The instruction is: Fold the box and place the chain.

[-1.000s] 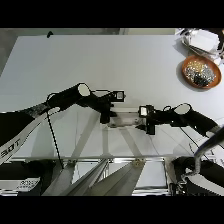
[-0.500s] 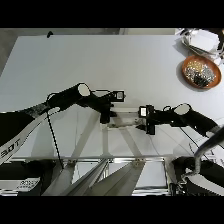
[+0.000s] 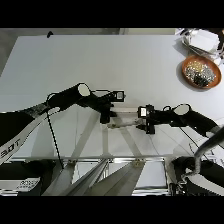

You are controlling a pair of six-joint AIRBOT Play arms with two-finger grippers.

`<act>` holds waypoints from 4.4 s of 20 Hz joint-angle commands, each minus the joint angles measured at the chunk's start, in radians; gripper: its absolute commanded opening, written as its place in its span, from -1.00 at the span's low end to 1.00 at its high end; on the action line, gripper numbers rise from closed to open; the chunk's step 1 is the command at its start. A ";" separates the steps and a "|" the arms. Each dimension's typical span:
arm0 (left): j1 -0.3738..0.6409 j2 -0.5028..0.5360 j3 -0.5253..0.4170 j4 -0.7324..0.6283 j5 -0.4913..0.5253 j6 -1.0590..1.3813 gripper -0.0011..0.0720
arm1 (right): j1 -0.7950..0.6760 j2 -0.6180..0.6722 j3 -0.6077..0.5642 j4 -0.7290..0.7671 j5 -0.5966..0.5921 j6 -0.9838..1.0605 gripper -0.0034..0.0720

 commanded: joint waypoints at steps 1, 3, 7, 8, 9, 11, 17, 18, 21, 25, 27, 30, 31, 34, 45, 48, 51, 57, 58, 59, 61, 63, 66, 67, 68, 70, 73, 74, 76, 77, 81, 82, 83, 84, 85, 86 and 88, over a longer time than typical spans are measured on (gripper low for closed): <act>-0.001 0.000 0.001 0.000 0.000 0.001 -0.94 | 0.000 0.000 0.000 0.002 -0.005 0.005 -0.03; -0.001 0.000 0.001 0.000 0.000 0.001 -0.94 | 0.000 0.000 0.000 0.002 -0.003 0.012 -0.03; -0.001 0.000 0.001 0.000 0.000 0.001 -0.94 | 0.000 0.000 0.000 0.002 0.021 0.012 -0.01; -0.001 0.000 0.001 0.000 0.000 0.001 -0.94 | 0.000 0.001 0.000 0.002 0.023 0.012 -0.02; -0.001 0.000 0.001 0.000 0.000 0.001 -0.94 | 0.000 0.001 0.000 0.001 0.023 0.012 -0.02; -0.001 0.000 0.001 0.000 0.000 0.001 -0.94 | 0.000 0.001 0.000 0.001 0.023 0.011 -0.02; -0.001 0.000 0.001 -0.012 0.002 0.002 -0.94 | 0.000 0.001 0.000 0.001 0.023 0.011 -0.02; -0.001 0.000 0.001 -0.011 0.006 0.008 -0.94 | 0.000 0.001 0.000 0.001 0.023 0.012 -0.02; 0.000 0.000 0.001 -0.011 0.015 0.009 -0.94 | 0.000 0.000 0.000 0.001 0.023 0.012 -0.02; -0.001 0.000 0.001 -0.015 0.014 0.005 -0.94 | 0.000 0.001 0.000 0.002 0.023 0.012 -0.02; -0.001 0.000 0.001 -0.015 0.010 0.004 -0.94 | 0.000 0.000 0.000 0.001 0.023 0.011 -0.02; -0.001 0.000 0.001 -0.014 -0.003 0.004 -0.94 | 0.000 0.000 0.000 0.001 0.023 0.011 -0.02; -0.001 0.000 0.001 -0.014 -0.003 0.005 -0.94 | 0.000 0.000 0.000 0.001 0.023 0.012 -0.02; 0.000 0.002 0.001 -0.013 0.005 0.025 -0.05 | 0.000 0.000 0.000 0.001 0.023 0.011 -0.02; 0.098 0.180 0.001 0.151 -0.080 -0.050 0.76 | 0.000 0.001 0.000 0.001 0.023 0.011 -0.02; 0.121 0.264 0.001 0.253 -0.106 -0.303 0.28 | 0.000 0.000 0.000 0.002 0.023 0.011 -0.02; 0.117 0.339 0.000 0.277 -0.234 -0.414 -0.96 | 0.000 0.000 0.000 0.001 0.023 0.011 -0.02; -0.077 0.346 -0.066 0.164 -0.252 -0.371 -0.96 | 0.000 0.000 0.000 0.001 0.023 0.011 -0.02; -0.113 0.343 -0.079 0.161 -0.194 -0.368 -0.96 | 0.000 0.000 0.000 0.001 0.023 0.011 -0.02; -0.139 0.336 -0.084 0.161 -0.117 -0.373 -0.96 | 0.000 0.001 0.000 0.001 0.023 0.011 -0.02; -0.149 0.322 -0.085 0.113 0.071 -0.405 -0.96 | 0.000 0.000 0.000 0.001 0.023 0.011 -0.02; -0.147 0.303 -0.085 0.056 0.264 -0.446 -0.96 | 0.000 0.000 0.000 0.001 0.023 0.011 -0.02; -0.147 0.265 -0.085 0.038 0.442 -0.546 -0.96 | 0.000 0.001 0.000 0.001 0.023 0.011 -0.02; -0.147 0.251 -0.085 0.039 0.457 -0.562 -0.96 | 0.000 0.000 0.000 0.001 0.023 0.011 -0.02; -0.147 0.238 -0.085 0.041 0.457 -0.570 -0.96 | 0.000 0.001 0.000 0.001 0.023 0.011 -0.02; -0.147 0.207 -0.086 0.055 0.451 -0.616 -0.96 | 0.000 0.001 0.000 0.001 0.023 0.011 -0.02; -0.147 0.166 -0.087 0.060 0.438 -0.627 -0.96 | 0.000 0.000 0.000 0.001 0.023 0.011 -0.02; -0.147 0.161 -0.087 0.061 0.438 -0.626 -0.96 | 0.000 0.000 0.000 0.001 0.023 0.011 -0.02; -0.147 0.161 -0.087 0.075 0.436 -0.627 -0.96 | 0.000 0.001 0.000 0.001 0.023 0.011 -0.02; -0.147 0.161 -0.087 0.083 0.426 -0.627 -0.96 | 0.000 0.000 0.000 0.001 0.023 0.011 -0.02; -0.147 0.171 -0.087 0.163 0.345 -0.644 -0.96 | 0.000 0.001 0.000 0.001 0.023 0.011 -0.02; -0.147 0.187 -0.087 0.198 0.325 -0.653 -0.96 | 0.000 0.001 0.000 0.001 0.023 0.011 -0.02; -0.147 0.212 -0.087 0.249 0.311 -0.673 -0.96 | 0.000 0.000 0.000 0.001 0.023 0.011 -0.02; -0.147 0.242 -0.087 0.307 0.294 -0.698 -0.96 | 0.000 0.000 0.000 0.001 0.023 0.011 -0.02; -0.147 0.278 -0.087 0.377 0.269 -0.723 -0.96 | 0.000 0.000 0.000 0.001 0.023 0.011 -0.02; -0.147 0.312 -0.087 0.441 0.236 -0.744 -0.96 | 0.000 0.001 0.000 0.001 0.023 0.011 -0.02; -0.135 0.370 -0.088 0.504 0.156 -0.747 -0.96 | 0.000 0.000 0.000 0.001 0.023 0.011 -0.02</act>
